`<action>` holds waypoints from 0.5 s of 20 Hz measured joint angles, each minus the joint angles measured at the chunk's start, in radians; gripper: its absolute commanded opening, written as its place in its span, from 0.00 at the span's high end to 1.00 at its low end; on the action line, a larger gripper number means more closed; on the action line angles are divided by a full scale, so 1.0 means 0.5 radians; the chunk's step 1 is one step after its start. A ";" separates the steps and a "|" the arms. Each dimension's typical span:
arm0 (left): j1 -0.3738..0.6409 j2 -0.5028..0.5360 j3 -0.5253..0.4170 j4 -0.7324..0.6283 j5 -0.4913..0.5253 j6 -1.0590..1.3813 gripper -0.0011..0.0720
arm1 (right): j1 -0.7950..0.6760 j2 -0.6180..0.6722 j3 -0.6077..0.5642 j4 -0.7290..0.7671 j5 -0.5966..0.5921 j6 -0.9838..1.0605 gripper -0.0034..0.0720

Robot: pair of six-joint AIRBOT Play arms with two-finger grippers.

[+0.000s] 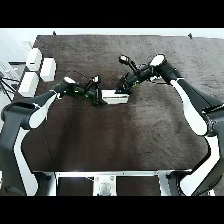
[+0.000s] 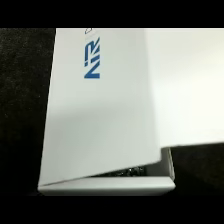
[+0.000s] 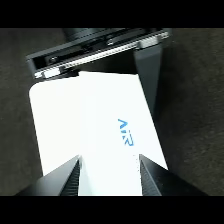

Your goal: Fold the box and place the chain.

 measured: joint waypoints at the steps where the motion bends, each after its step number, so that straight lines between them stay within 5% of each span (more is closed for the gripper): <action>1: 0.000 0.000 0.000 0.000 0.001 0.000 0.50 | 0.002 0.000 -0.004 -0.011 0.021 -0.002 0.38; 3: -0.001 0.000 0.000 0.000 0.000 0.000 0.50 | 0.003 0.000 -0.012 -0.017 0.059 -0.005 0.38; 5: -0.001 0.000 0.000 0.000 0.001 0.000 0.50 | -0.001 -0.004 -0.034 -0.025 0.062 -0.006 0.27; 10: -0.001 0.000 0.000 -0.001 0.002 -0.001 0.50 | -0.014 -0.050 -0.059 -0.029 0.021 -0.050 0.27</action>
